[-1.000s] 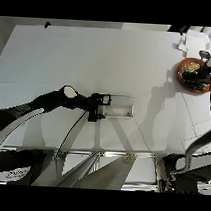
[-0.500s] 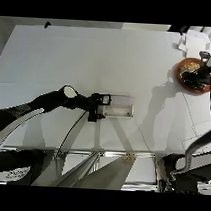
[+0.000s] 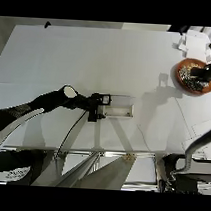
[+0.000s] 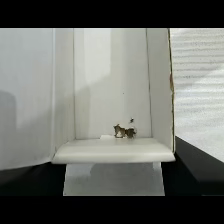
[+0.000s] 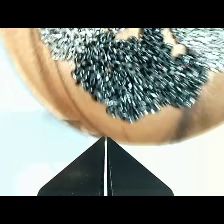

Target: Fold the box and place the chain.

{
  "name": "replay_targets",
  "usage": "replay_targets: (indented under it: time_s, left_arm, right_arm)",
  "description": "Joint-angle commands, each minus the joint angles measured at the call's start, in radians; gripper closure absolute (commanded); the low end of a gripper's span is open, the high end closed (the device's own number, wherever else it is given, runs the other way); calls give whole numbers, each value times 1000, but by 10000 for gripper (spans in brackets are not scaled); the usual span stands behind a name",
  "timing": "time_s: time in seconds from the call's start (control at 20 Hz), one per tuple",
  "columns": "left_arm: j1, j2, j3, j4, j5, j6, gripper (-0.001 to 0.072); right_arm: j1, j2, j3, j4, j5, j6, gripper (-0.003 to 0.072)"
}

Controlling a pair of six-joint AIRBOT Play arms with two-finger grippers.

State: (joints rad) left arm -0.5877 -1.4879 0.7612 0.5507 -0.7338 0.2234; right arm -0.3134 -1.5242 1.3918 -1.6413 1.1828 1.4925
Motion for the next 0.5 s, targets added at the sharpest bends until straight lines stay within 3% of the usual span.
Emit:
replay_targets:
  time_s: [0.0,0.1,0.15,0.2,0.3,0.45]
  left_arm:
    - [0,0,0,0,0,0,697]
    - [0,0,0,0,0,0,697]
    - [0,0,0,0,0,0,697]
    - [0,0,0,0,0,0,697]
    - [0,0,0,0,0,0,697]
    - [0,0,0,0,0,0,697]
  right_arm:
    - [1,119,1,6,46,-42,672]
    - [0,150,1,-10,19,-43,662]
    - [0,145,1,-10,7,-44,535]
    - [0,132,1,-7,-4,-44,467]
    - [0,87,1,-2,-29,-43,456]
    - [0,-11,1,-3,-54,-23,253]
